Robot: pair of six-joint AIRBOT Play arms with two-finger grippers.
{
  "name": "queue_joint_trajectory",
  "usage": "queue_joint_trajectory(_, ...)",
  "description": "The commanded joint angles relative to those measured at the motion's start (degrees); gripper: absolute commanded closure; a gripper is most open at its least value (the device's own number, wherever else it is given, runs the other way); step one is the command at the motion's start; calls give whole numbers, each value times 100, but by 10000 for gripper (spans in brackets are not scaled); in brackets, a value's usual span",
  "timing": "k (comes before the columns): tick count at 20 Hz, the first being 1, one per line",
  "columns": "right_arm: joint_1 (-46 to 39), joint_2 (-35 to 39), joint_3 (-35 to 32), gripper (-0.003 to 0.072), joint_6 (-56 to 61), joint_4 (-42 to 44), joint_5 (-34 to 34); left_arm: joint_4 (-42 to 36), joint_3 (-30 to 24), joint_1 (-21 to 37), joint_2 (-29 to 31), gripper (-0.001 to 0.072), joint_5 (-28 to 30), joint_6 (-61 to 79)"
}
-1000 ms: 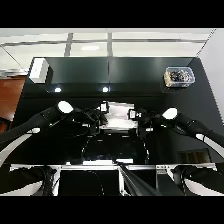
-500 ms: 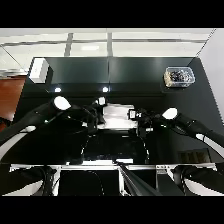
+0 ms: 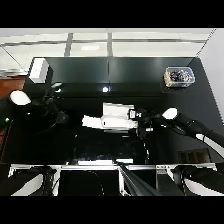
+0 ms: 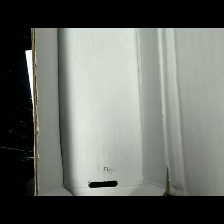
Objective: Fold the box and place the chain.
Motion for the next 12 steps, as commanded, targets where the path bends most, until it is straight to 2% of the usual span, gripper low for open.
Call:
queue_joint_trajectory(1, 4, -2, -2, 197, 0, 0, 2, -1534, -542, 1217, -369, 685, -579, -577)
queue_joint_trajectory(3, 4, -2, -2, 196, 0, 0, 2, -1738, -608, 1344, -815, 686, -380, -557)
queue_joint_trajectory(6, 4, -2, -2, 196, 0, 0, 2, -2135, -608, 1001, -1394, 686, 111, -509)
queue_joint_trajectory(9, 4, -2, -2, 197, 2, 0, 2, -2214, -433, 186, -1812, 686, 457, -361)
queue_joint_trajectory(12, 4, -4, -2, 196, 0, 0, 2, -2208, -33, -647, -2052, 685, 682, -365)
